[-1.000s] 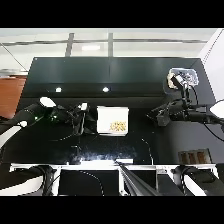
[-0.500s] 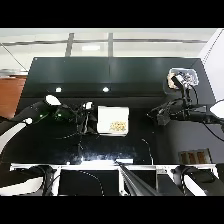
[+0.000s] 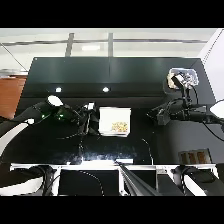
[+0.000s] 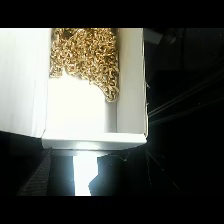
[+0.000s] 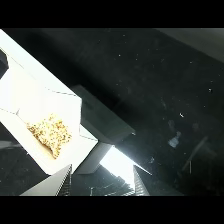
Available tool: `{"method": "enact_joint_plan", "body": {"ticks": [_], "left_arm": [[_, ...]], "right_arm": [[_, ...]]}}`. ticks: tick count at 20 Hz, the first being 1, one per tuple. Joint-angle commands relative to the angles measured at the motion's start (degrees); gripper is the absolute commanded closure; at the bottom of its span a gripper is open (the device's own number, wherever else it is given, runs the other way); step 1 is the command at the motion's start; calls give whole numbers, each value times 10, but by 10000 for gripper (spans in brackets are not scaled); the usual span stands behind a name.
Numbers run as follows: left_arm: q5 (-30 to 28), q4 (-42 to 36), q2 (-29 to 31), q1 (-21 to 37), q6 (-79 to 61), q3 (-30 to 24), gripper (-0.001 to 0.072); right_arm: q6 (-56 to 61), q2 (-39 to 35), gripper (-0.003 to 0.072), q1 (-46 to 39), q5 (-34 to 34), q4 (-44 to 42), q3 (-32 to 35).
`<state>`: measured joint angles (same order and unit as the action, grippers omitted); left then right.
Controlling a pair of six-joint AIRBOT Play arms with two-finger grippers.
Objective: Fold the box and place the chain.
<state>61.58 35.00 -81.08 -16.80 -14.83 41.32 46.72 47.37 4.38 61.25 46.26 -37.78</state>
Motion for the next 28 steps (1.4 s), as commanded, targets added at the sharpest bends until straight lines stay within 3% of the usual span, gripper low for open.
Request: {"method": "enact_joint_plan", "body": {"ticks": [1,22,25,28], "left_arm": [[-4,-1,0,-1,2,0,-3],[-56,-7,0,-32,39,1,-4],[-62,-62,-1,-37,20,4,-4],[-62,-38,-1,-56,15,5,-4]], "right_arm": [[0,0,229,0,0,0,0],[0,0,229,0,-16,9,0],[0,0,229,0,-18,9,0],[0,0,229,0,-18,10,0]]}}
